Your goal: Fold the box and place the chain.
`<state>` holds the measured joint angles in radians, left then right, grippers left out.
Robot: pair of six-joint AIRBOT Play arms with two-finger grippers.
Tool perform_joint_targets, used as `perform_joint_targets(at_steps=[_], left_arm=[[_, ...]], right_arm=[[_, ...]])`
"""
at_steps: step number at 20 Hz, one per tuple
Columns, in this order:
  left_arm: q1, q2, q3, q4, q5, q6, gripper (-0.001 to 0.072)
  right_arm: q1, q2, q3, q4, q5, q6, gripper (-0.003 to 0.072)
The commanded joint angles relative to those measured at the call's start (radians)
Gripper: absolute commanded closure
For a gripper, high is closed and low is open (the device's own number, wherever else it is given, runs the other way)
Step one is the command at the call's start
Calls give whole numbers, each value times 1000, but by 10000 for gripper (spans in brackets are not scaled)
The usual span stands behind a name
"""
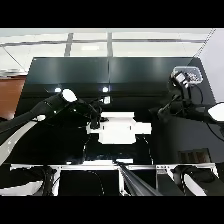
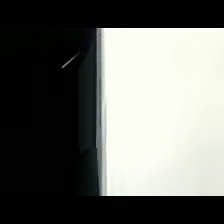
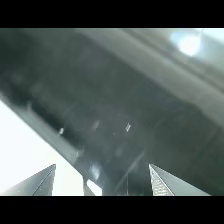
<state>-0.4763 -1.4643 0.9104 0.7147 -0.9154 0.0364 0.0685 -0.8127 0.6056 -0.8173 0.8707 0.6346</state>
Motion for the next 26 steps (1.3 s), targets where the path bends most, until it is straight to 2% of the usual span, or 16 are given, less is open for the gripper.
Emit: perform_joint_targets(at_steps=[1,2,5,10,12,16,19,26], left_arm=[[-8,-26,-1,29,40,-12,678],[-3,-37,-1,28,35,-41,678],[0,-53,-1,31,18,-59,679],[0,-52,-1,29,16,-59,678],[0,-52,-1,29,14,-60,678],[0,-52,-1,30,-15,-63,679],[-1,-53,-1,35,-13,-63,679],[-5,-63,0,48,-48,-35,679]], right_arm=[[44,-27,-70,-7,23,-70,42],[71,-47,-82,-7,24,-70,-33],[188,-110,-89,-3,23,-106,-33],[351,-164,-89,-71,4,-526,-25],[352,-184,-89,-98,-57,-549,-25],[343,-194,-89,-167,-59,-549,-25],[347,-233,-89,-6,-43,-560,-25],[371,-286,-89,36,-45,-621,-24]])
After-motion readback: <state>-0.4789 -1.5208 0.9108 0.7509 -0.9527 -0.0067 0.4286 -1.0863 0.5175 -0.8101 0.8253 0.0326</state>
